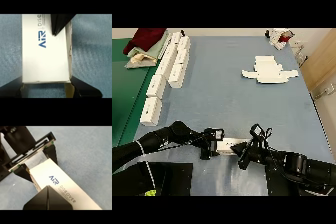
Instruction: Fold the box.
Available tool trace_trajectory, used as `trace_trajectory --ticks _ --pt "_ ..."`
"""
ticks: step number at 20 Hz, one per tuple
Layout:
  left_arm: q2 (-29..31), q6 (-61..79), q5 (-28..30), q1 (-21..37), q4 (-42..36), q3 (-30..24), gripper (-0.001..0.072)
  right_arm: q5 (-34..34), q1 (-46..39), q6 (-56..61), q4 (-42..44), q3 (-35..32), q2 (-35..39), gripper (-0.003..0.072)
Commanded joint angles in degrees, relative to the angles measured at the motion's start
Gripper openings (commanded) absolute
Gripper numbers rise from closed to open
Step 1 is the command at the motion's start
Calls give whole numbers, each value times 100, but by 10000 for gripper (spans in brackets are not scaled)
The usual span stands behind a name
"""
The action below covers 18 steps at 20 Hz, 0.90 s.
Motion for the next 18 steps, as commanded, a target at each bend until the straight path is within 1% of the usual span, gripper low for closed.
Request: trace_trajectory --ticks 1,6,13,18 --pt "-2 -2 -4 0 0 0 522 -37 13 2 0 -7 -273 23" --pt "-2 -2 -2 2 2 0 522 -155 13 2 0 -7 -282 23" --pt "-2 -2 -4 0 0 0 522 -142 13 2 -2 0 -271 23" --pt "-2 -2 -4 0 0 0 521 -146 7 -22 -87 11 90 23"
